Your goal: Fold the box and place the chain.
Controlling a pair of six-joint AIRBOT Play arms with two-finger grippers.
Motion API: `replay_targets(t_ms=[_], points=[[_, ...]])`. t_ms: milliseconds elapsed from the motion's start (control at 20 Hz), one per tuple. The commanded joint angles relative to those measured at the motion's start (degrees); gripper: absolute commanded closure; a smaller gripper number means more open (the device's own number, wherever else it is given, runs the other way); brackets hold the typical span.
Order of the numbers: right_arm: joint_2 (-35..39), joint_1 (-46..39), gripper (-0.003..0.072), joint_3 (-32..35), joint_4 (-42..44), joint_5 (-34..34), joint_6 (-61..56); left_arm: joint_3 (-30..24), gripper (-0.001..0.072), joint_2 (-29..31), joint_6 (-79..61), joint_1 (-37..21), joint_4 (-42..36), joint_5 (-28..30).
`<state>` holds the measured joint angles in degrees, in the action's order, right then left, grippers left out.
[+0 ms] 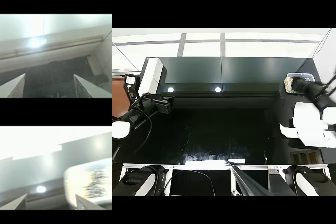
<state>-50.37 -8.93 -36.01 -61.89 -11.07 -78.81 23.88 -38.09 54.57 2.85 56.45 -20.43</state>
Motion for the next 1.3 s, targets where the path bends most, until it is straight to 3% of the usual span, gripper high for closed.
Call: replay_targets(t_ms=[0,200,400,500,850,1000,1100,1150,1200,1250], points=[[-9.0,-18.5,-0.0034,-13.0,-7.1,-19.1,1.1,0.0,-0.0003,-0.6,0.0,0.0,-0.4,-0.9],[-18.8,-39.4,-0.0034,-25.3,-20.9,-40.7,-3.8,0.0,-0.0002,-0.6,0.0,0.0,-0.4,-5.8],[-24.6,-53.1,-0.0034,-27.3,-16.1,-50.6,3.5,0.0,-0.0001,-0.6,0.0,0.0,-0.4,-9.4],[-28.0,-54.9,-0.0034,-27.4,-9.7,-54.6,14.8,0.0,-0.0001,-0.6,0.0,0.0,-0.4,-10.1],[-34.0,-51.2,-0.0034,-27.4,-10.7,-60.9,30.4,0.0,0.0,-2.0,0.0,0.0,-0.4,-11.0],[-35.1,-50.2,0.0191,-27.4,-11.8,-60.9,31.0,0.0,0.0001,-2.9,0.1,0.0,-0.4,-11.6],[-35.2,-50.2,0.0213,-27.4,-12.5,-60.9,30.4,0.0,0.0001,-3.1,0.1,0.0,-0.4,-11.6],[-35.2,-50.2,0.0456,-27.4,-12.5,-61.2,30.4,0.0,0.0001,-3.1,0.1,0.0,-0.4,-11.7],[-35.2,-50.2,0.0566,-27.4,-12.4,-62.1,30.4,0.0,0.0001,-3.1,0.1,0.0,-0.4,-11.6],[-35.2,-50.2,0.057,-27.4,-12.0,-63.0,30.4,0.0,0.0002,-3.1,0.1,0.0,-0.4,-11.7]])
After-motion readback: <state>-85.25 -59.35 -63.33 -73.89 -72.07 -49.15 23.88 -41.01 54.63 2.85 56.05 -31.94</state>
